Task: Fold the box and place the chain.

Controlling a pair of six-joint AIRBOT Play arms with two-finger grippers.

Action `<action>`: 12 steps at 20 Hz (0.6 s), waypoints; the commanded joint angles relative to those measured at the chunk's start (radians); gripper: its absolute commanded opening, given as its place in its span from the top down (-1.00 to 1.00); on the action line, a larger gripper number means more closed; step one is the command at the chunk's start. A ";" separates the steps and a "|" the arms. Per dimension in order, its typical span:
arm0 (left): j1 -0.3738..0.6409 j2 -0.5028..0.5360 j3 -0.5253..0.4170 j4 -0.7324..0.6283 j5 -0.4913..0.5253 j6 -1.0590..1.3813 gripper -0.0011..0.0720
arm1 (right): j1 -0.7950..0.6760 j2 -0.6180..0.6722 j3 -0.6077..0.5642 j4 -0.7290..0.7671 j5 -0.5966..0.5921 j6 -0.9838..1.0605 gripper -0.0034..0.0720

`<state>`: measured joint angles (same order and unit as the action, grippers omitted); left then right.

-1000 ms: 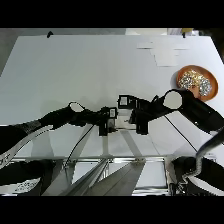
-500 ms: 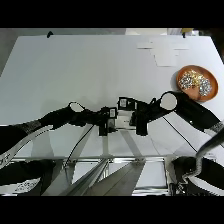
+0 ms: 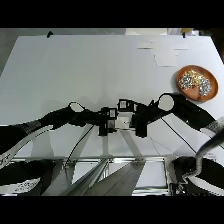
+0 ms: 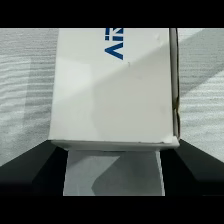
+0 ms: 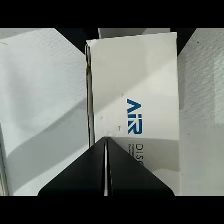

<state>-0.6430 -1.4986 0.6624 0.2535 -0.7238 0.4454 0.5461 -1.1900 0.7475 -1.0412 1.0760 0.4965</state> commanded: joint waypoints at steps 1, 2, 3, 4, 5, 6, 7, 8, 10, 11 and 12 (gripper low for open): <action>0.000 0.001 0.000 -0.002 0.002 0.000 0.41 | 0.001 -0.004 -0.010 -0.010 -0.014 0.000 0.86; 0.000 0.001 0.000 -0.002 0.002 0.000 0.41 | 0.001 -0.004 -0.010 -0.010 -0.025 0.000 0.86; 0.000 0.001 0.000 -0.002 0.002 -0.001 0.41 | 0.001 -0.005 -0.010 -0.010 -0.033 0.000 0.86; 0.000 0.001 0.000 -0.002 0.002 0.000 0.41 | 0.001 -0.006 -0.010 -0.010 -0.037 0.000 0.86; 0.000 0.001 0.000 -0.002 0.002 0.000 0.41 | 0.001 -0.006 -0.010 -0.010 -0.041 0.000 0.86; 0.000 0.001 0.000 -0.002 0.002 0.000 0.41 | 0.001 -0.006 -0.010 -0.009 -0.043 0.000 0.86; 0.000 0.001 0.000 -0.002 0.002 -0.001 0.41 | 0.001 -0.004 -0.010 -0.008 -0.046 0.000 0.86; 0.000 0.001 0.000 -0.002 0.002 0.000 0.41 | 0.001 0.004 -0.010 -0.004 -0.051 0.002 0.86; 0.000 0.001 0.000 -0.002 0.002 -0.001 0.41 | 0.001 0.040 -0.010 -0.005 -0.070 0.005 0.86; 0.000 0.001 0.000 -0.002 0.002 0.000 0.41 | -0.004 0.065 -0.010 -0.005 -0.075 0.008 0.86; 0.000 0.001 0.000 -0.003 0.002 -0.001 0.41 | -0.014 0.093 -0.009 -0.006 -0.085 0.029 0.86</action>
